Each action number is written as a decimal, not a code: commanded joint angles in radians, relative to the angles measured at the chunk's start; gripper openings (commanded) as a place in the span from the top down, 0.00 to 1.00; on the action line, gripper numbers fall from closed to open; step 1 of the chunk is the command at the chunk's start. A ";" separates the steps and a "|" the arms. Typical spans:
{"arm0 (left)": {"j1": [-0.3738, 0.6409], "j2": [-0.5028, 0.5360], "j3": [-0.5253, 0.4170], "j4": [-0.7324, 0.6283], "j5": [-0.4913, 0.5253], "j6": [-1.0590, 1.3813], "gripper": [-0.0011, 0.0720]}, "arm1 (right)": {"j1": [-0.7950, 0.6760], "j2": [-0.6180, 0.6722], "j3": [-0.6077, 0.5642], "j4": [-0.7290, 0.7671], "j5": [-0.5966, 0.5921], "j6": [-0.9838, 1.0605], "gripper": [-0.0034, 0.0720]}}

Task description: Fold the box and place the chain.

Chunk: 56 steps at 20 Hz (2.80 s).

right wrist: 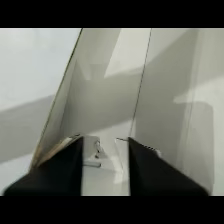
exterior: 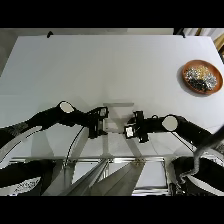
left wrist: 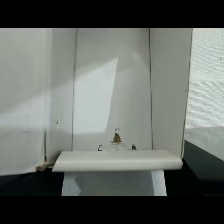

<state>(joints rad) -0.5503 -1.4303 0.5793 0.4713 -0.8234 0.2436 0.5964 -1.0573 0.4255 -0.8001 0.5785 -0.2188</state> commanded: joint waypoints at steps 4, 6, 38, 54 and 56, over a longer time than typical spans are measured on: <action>0.000 0.000 0.000 0.000 0.000 0.002 0.61 | 0.000 0.209 0.000 -0.243 -0.003 0.373 0.95; 0.000 0.000 0.000 0.000 0.000 0.002 0.61 | 0.000 0.314 0.000 -0.264 0.031 0.495 0.95; 0.000 0.000 0.000 0.000 0.000 0.002 0.61 | -0.394 0.040 -0.053 0.031 0.322 1.312 0.95; 0.000 0.000 0.000 0.000 0.000 0.002 0.61 | -0.248 0.075 0.067 -0.024 0.273 1.349 0.55; 0.000 0.000 0.000 0.000 0.000 0.002 0.61 | -0.248 0.076 0.077 -0.039 0.291 1.368 0.55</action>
<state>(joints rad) -0.5503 -1.4303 0.5789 0.4713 -0.8234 0.2451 0.3416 -0.9836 0.4805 -0.8104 0.8497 1.1210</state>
